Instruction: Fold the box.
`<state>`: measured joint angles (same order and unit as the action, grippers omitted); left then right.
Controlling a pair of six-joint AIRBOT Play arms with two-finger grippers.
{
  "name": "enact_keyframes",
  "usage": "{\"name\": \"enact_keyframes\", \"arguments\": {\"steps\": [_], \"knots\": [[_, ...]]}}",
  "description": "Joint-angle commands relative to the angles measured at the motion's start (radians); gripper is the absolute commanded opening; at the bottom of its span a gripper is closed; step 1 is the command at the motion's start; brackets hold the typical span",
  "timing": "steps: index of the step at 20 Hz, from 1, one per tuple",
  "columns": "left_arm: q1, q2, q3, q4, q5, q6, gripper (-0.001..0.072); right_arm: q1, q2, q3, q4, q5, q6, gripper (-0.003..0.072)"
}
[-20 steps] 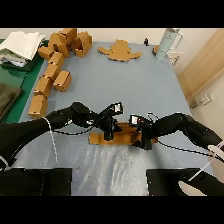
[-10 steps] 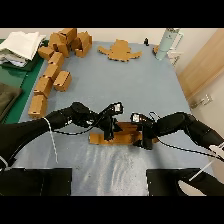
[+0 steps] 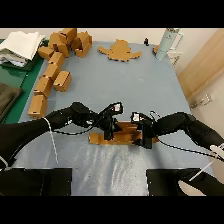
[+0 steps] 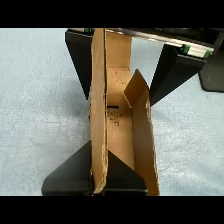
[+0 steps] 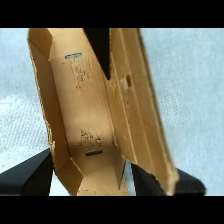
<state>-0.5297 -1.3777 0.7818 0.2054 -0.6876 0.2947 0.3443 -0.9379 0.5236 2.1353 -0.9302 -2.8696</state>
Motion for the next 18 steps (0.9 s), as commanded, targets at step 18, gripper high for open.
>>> {"name": "enact_keyframes", "arguments": {"steps": [18], "knots": [[0.000, 0.000, 0.000, 0.000, -0.001, 0.000, 0.0014, 0.001, -0.030, 0.000, -0.006, -0.019, -0.076, 0.0719]]}}
